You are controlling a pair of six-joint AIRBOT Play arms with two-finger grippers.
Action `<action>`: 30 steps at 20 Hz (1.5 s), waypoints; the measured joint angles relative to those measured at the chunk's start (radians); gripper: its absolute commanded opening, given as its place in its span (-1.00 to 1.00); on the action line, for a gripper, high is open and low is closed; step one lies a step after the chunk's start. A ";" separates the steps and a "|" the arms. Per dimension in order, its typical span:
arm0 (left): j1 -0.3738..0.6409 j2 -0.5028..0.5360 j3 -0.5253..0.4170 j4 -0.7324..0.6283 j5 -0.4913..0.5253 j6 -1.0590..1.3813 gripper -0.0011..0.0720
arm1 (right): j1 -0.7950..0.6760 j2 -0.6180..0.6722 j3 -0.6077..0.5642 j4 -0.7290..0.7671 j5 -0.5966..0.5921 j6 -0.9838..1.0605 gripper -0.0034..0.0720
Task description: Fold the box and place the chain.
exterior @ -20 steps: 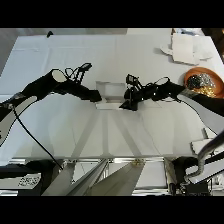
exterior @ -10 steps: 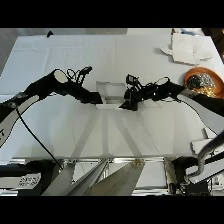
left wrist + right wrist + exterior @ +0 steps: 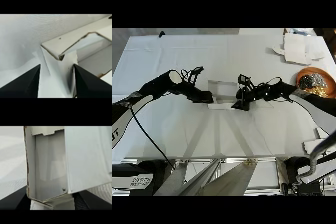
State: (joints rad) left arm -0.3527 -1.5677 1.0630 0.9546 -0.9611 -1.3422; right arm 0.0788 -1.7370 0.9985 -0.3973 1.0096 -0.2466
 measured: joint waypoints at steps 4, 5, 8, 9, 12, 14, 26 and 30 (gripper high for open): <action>-0.015 -0.002 0.041 0.054 -0.008 -0.074 0.08 | 0.000 0.000 0.000 -0.001 0.001 0.000 -0.09; -0.019 -0.006 0.051 0.075 -0.024 -0.093 0.08 | 0.000 0.000 0.000 -0.001 0.001 0.000 -0.09; -0.037 -0.021 0.077 0.127 -0.048 -0.158 -0.06 | 0.000 0.000 0.000 -0.002 0.000 0.000 -0.09; -0.045 -0.028 0.087 0.148 -0.056 -0.176 -0.06 | 0.000 0.000 0.000 -0.002 0.000 0.000 -0.09; -0.074 -0.051 0.124 0.222 -0.089 -0.242 -0.30 | 0.000 0.000 0.000 -0.002 0.000 -0.001 -0.09; -0.096 -0.063 0.153 0.279 -0.115 -0.284 -0.30 | 0.000 0.000 0.000 0.000 0.001 -0.001 -0.09; -0.181 -0.110 0.215 0.406 -0.182 -0.557 -0.42 | 0.000 0.000 0.000 -0.002 0.001 -0.001 -0.09; -0.204 -0.113 0.216 0.437 -0.180 -0.608 -0.60 | 0.000 0.000 0.000 -0.002 0.000 -0.001 -0.09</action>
State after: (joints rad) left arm -0.5564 -1.6802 1.2789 1.3918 -1.1416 -1.9503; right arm 0.0788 -1.7370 0.9985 -0.3992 1.0096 -0.2474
